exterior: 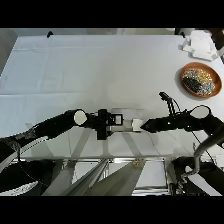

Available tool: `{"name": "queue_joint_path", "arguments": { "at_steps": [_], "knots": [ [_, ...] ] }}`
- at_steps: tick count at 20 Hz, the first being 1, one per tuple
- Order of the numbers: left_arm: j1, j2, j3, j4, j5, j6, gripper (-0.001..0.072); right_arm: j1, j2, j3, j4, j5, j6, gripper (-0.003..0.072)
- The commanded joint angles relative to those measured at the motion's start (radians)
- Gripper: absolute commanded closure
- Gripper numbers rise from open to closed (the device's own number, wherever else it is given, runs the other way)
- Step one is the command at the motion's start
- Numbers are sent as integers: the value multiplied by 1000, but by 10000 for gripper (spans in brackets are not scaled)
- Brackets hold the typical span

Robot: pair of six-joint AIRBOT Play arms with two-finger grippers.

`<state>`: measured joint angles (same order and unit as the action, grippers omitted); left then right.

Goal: Fold the box and place the chain.

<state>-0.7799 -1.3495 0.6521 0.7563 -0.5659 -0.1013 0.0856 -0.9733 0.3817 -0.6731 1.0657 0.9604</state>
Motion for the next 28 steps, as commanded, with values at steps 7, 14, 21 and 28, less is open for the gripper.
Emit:
{"name": "queue_joint_path", "arguments": {
  "at_steps": [7, 14, 21, 28],
  "knots": [
    [-1, 0, 1, 0, 0, 0, 362, 222, 0, 65, -219, -219, 359, 246],
    [-1, 0, 1, 0, 0, 0, 362, 374, -54, 132, -419, -216, 685, 252],
    [-1, 0, 1, 0, 0, 0, 362, 491, -124, 236, -550, -226, 903, 282],
    [-1, 0, 1, 0, 1, 0, 362, 550, -155, 277, -595, -152, 1004, 286]
  ]
}}
